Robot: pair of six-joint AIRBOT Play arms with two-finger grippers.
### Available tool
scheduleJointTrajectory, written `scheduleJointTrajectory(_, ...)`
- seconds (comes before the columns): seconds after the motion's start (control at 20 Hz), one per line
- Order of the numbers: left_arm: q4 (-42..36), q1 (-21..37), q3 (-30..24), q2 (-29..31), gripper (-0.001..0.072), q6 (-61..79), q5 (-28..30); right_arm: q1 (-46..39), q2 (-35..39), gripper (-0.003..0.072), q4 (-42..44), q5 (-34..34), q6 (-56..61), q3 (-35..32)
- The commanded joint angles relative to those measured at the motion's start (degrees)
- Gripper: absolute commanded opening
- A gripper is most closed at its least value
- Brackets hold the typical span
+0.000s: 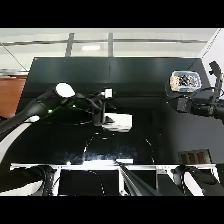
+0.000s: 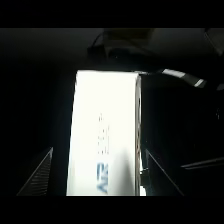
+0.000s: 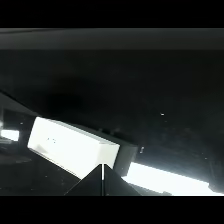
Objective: Fold the box and place the chain.
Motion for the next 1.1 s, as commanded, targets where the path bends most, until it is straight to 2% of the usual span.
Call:
scheduleJointTrajectory(0.0,2.6,-3.2,4.3,-4.6,0.0711,-9.1,1.3,-0.3,0.3,0.0012,-0.5,-0.1,0.4,0.0)
scheduleJointTrajectory(0.3,5.3,-2.6,4.7,-6.7,0.0711,-9.5,1.0,-0.3,0.3,0.0011,-0.9,-0.3,0.3,0.0)
scheduleJointTrajectory(0.5,9.0,-2.7,4.7,-6.9,0.0710,-10.8,-2.4,-0.3,0.3,0.0011,-2.7,-0.9,0.3,0.0)
scheduleJointTrajectory(1.05,9.5,-4.2,4.7,-7.0,0.0711,-10.9,-3.5,-0.3,0.3,0.0011,-3.1,-1.8,0.4,0.0)
